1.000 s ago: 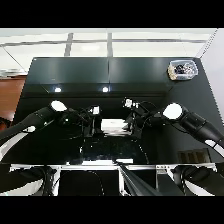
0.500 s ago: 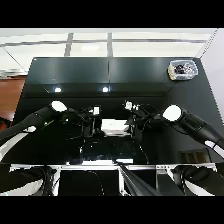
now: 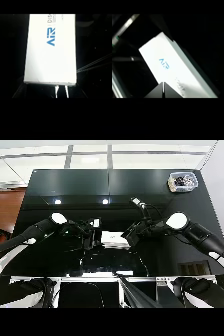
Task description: Fold the box and place the chain.
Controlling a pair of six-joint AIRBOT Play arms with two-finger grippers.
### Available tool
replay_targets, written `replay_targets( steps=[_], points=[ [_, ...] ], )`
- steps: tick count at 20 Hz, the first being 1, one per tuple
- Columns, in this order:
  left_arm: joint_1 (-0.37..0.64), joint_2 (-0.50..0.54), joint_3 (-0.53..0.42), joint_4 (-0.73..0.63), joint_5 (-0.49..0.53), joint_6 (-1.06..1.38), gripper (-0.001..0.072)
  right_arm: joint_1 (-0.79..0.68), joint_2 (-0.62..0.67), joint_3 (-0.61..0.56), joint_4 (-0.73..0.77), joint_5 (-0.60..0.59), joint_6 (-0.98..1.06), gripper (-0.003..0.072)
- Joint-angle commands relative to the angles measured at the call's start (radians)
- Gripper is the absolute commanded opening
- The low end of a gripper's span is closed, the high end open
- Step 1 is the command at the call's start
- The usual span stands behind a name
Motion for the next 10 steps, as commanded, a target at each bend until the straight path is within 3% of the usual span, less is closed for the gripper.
replay_targets(
  steps=[1, 10],
  points=[
    [-0.001, -0.001, 0.0, -0.001, 0.001, 0.0, 0.0401, 0.024, -0.01, 0.0, 0.077, -0.029, 0.193, 0.0019],
    [-0.001, -0.001, 0.0, -0.002, -0.006, 0.0, 0.0401, 0.025, -0.149, -0.046, 0.014, -0.064, 0.223, 0.0019]
  ],
)
